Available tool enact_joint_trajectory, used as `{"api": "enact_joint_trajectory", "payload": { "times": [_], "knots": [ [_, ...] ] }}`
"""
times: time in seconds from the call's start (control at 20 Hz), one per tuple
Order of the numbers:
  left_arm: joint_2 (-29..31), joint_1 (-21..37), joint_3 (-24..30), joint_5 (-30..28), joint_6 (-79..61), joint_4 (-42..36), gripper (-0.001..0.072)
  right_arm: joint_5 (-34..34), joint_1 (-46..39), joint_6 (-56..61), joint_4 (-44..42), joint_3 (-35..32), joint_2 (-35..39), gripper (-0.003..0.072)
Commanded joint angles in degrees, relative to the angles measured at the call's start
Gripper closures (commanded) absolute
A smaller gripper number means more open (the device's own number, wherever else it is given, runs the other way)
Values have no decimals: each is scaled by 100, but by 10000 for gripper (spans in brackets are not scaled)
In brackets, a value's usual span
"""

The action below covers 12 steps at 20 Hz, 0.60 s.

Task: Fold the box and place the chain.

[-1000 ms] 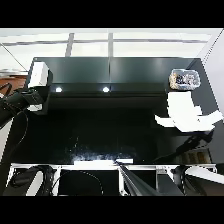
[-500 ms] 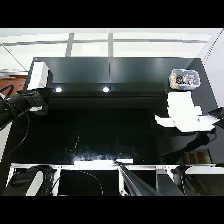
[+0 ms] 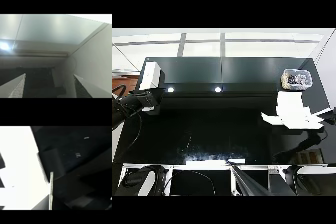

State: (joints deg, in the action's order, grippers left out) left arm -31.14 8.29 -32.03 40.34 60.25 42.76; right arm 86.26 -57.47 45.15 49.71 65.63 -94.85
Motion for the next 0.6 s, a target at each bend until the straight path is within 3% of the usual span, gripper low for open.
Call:
{"api": "enact_joint_trajectory", "payload": {
  "times": [0.0, 0.15, 0.3, 0.55],
  "knots": [
    [2, -2, 2, 0, 0, 0, 8, 372, 52, -39, -192, -42, 227, 654],
    [2, -4, 2, 114, 2, -24, 8, 238, 245, -44, -522, -498, 723, 653],
    [2, -70, 2, 629, -52, -17, 8, -201, 610, -39, -793, -1331, 1357, 654],
    [-166, -551, 4, 988, -87, -24, 10, -756, 2059, 37, -2404, -2702, 2623, 653]
  ]
}}
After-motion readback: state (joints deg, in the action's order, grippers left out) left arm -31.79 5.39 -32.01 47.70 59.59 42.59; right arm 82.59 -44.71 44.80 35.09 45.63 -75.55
